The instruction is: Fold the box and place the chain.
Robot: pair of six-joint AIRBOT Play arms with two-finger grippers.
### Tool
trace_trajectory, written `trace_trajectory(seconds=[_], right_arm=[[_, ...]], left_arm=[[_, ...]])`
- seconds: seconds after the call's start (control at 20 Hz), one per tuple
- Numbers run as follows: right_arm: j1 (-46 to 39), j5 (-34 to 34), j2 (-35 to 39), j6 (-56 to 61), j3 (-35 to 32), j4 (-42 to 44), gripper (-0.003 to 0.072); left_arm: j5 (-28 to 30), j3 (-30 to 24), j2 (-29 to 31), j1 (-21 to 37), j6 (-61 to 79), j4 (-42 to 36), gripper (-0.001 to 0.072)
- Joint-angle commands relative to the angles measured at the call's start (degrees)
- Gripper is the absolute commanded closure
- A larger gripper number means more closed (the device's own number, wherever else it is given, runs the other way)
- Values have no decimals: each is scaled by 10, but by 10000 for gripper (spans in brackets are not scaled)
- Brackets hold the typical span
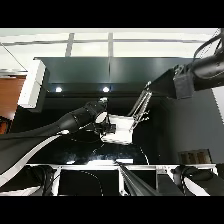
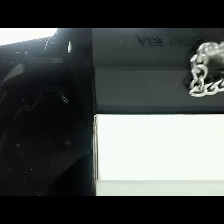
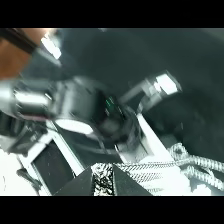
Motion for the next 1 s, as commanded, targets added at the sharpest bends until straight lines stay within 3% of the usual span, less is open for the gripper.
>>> trace_trajectory(seconds=[0.0, 0.25, 0.4, 0.65, 0.95], right_arm=[[0, 12, 7, 8, -44, -35, 682], [0, 39, 39, 9, -94, -47, 682], [4, 46, 53, -5, -146, 11, 682], [71, -81, 40, -42, -218, 82, 683], [99, -138, 9, -32, -280, 14, 682]], left_arm=[[-1, 0, 0, 0, 0, 0, 680], [-2, 0, 0, 0, 0, 0, 680], [-2, 0, 0, 0, 0, 0, 680], [-1, 0, 0, 0, 0, 0, 680], [-1, 0, 0, 0, 0, 0, 680]])
